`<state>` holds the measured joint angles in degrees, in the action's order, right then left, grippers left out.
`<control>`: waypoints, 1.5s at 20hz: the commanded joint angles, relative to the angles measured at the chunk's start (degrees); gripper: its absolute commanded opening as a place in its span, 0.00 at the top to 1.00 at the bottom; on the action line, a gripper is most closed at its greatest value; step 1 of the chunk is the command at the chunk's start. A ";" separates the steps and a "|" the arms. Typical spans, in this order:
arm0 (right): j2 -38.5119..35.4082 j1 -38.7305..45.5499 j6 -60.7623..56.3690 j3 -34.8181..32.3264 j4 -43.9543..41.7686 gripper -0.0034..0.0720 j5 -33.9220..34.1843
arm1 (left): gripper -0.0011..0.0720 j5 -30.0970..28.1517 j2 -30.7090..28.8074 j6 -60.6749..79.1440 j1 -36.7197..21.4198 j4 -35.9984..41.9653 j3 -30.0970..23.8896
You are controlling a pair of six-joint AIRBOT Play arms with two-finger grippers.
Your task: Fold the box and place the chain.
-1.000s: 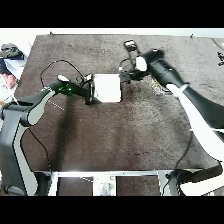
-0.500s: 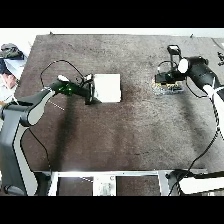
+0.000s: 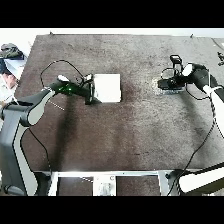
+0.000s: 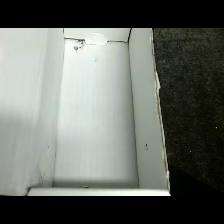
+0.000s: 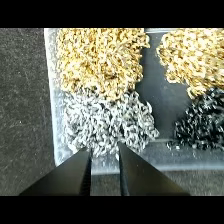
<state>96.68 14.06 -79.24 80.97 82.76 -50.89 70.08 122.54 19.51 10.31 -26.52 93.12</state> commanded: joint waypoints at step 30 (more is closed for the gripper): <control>-5.42 -1.27 2.10 1.03 -3.02 0.97 -1.81 | 0.26 -0.02 0.02 0.00 -0.07 -0.02 0.02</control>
<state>94.70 12.80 -76.95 81.95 79.48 -52.34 70.08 122.54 19.51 10.31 -26.52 93.12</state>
